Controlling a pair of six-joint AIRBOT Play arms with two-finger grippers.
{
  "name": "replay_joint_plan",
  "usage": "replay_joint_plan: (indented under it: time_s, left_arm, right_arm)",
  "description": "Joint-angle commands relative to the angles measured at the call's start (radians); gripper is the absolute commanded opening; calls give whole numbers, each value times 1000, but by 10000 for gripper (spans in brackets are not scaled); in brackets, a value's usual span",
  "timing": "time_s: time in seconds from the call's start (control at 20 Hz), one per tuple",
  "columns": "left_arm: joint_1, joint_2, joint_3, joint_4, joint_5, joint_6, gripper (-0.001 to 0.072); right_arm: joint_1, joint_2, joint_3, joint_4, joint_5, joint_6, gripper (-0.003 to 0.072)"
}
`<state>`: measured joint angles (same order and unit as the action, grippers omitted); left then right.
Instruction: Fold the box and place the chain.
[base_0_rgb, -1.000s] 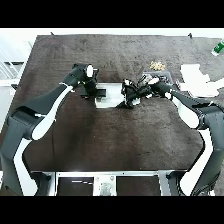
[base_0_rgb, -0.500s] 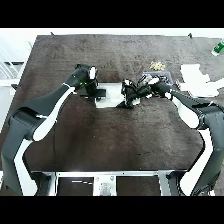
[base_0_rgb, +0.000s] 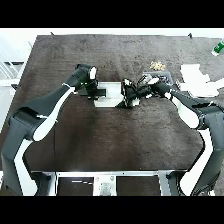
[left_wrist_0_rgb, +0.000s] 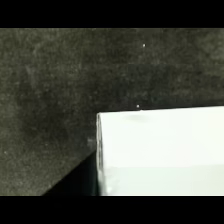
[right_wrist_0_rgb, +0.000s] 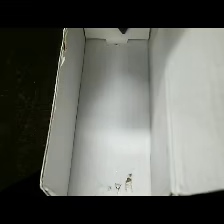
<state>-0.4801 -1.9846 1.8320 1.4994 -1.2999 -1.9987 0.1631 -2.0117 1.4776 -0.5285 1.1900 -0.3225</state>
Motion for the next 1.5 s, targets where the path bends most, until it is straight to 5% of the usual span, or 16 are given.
replay_joint_plan:
  time_s: [0.0,0.05,0.1,0.15,0.25,0.35,0.65,0.85,1.15,1.45]
  left_arm:
    - [1,0,0,3,31,7,42]
    - [1,1,1,-2,34,33,136]
    - [1,2,5,-21,35,74,402]
    - [1,2,16,-28,26,128,540]
    - [2,4,43,-26,-13,190,545]
    - [2,20,49,-17,-28,241,688]
    - [2,108,39,46,-53,286,714]
    - [44,241,-70,50,42,334,714]
    - [208,465,-344,-193,223,637,714]
    - [269,477,-361,-274,292,775,713]
  right_arm:
    - [0,0,0,-3,0,0,578]
    - [0,0,0,-3,0,0,578]
    - [0,0,0,-3,0,0,578]
    - [0,0,0,-3,0,0,578]
    - [0,0,0,-3,0,0,578]
    - [0,0,0,-3,0,0,578]
    - [0,0,0,-3,0,0,578]
    - [0,0,0,-3,0,0,578]
    - [0,0,0,-3,0,0,577]
    - [0,0,0,-3,0,0,578]
